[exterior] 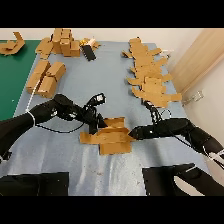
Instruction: Fold the box.
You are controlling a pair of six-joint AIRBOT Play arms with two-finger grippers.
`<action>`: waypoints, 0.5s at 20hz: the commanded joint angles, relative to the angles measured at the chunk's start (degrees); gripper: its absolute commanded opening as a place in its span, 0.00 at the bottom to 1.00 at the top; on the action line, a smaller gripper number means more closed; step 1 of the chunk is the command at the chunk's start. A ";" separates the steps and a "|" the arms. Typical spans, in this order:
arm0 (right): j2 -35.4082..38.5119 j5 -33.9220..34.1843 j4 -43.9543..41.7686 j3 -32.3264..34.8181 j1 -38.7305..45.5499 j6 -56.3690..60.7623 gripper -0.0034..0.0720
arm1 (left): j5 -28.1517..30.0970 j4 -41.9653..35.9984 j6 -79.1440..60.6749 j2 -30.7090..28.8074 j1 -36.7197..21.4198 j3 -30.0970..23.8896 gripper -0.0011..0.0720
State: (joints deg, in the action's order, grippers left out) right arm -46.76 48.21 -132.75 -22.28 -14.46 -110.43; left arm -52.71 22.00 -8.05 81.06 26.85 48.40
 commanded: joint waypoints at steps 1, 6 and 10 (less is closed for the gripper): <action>0.31 -0.20 0.42 -0.02 -0.70 -0.31 0.05 | -0.39 0.11 -0.04 0.02 -0.04 -0.02 0.03; 5.05 -0.26 6.51 0.00 -6.05 -0.59 0.05 | -0.26 -0.11 0.09 0.02 -0.09 -0.02 0.03; 11.06 1.49 21.68 0.02 -16.63 1.11 0.05 | -0.31 -0.11 0.09 0.02 -0.04 -0.02 0.03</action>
